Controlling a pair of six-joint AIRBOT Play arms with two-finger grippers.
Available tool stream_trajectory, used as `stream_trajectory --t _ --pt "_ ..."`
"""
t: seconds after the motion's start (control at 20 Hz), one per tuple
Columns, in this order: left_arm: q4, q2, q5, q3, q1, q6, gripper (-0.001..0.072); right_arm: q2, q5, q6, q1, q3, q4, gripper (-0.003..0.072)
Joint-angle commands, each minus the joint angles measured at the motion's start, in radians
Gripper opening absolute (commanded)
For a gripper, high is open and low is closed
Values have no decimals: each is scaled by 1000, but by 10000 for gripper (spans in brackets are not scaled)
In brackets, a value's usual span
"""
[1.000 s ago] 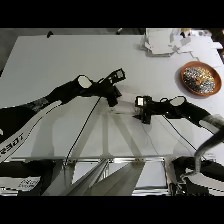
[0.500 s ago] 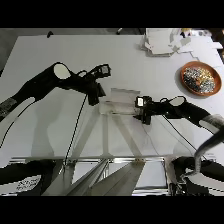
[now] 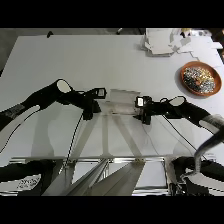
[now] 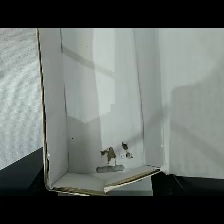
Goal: Fold the box and place the chain.
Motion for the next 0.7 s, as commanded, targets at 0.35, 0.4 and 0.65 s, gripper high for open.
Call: stream_trajectory --t 0.35,0.4,0.65 --pt "49 -18 99 -22 2 10 8 0 0 0 1 0 0 404" --pt "56 -18 98 -22 2 4 8 0 0 0 1 0 1 404" --pt "55 -10 97 -23 2 -6 9 0 0 0 1 0 1 404"
